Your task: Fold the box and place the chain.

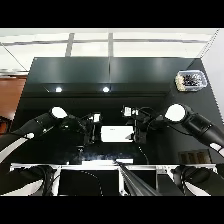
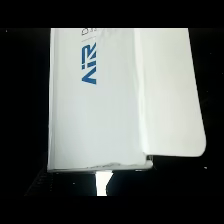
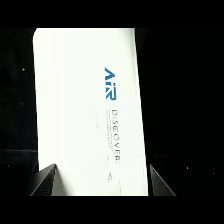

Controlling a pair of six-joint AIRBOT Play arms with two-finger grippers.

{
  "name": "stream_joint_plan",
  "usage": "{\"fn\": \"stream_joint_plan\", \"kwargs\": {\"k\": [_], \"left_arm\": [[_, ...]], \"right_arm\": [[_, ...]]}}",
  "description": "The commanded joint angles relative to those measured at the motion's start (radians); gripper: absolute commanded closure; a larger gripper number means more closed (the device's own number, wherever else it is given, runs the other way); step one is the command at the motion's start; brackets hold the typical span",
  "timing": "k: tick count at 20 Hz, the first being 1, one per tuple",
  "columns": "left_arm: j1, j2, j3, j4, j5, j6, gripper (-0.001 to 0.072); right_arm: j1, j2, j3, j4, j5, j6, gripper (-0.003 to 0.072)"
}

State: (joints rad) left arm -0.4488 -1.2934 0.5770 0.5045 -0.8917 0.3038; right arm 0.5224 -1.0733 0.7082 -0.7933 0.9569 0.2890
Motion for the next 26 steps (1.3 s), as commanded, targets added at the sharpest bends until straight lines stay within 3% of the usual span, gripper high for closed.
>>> {"fn": "stream_joint_plan", "kwargs": {"k": [1, 2, 4, 8, 10, 16, 18, 26], "left_arm": [[0.0, -0.001, 0.001, 0.001, 0.0, 0.0, 0.0322], [0.0, -0.001, 0.001, 0.001, 0.0, 0.0, 0.0322], [0.0, -0.001, 0.001, 0.001, 0.0, 0.0, 0.0322], [0.0, -0.001, 0.001, 0.001, 0.0, 0.0, 0.0322], [0.0, -0.001, 0.001, 0.001, 0.0, 0.0, 0.0322], [0.0, -0.001, 0.001, 0.001, 0.0, 0.0, 0.0322], [0.0, -0.001, 0.001, 0.001, 0.0, 0.0, 0.0322], [0.0, -0.001, 0.001, 0.001, 0.0, 0.0, 0.0322]], "right_arm": [[0.003, -0.001, 0.0, 0.003, -0.039, 0.053, 0.0015], [0.003, -0.001, 0.0, 0.004, -0.042, 0.067, 0.0017], [0.003, -0.001, 0.0, 0.004, -0.034, 0.098, 0.0205], [0.003, -0.001, 0.0, 0.006, -0.025, 0.105, 0.0206], [0.003, -0.001, 0.0, 0.006, -0.026, 0.105, 0.0274], [0.003, -0.015, 0.0, 0.006, -0.019, 0.105, 0.0276], [0.003, -0.015, 0.0, 0.005, -0.019, 0.105, 0.0495], [0.003, -0.015, 0.0, 0.002, -0.018, 0.105, 0.0476]]}}
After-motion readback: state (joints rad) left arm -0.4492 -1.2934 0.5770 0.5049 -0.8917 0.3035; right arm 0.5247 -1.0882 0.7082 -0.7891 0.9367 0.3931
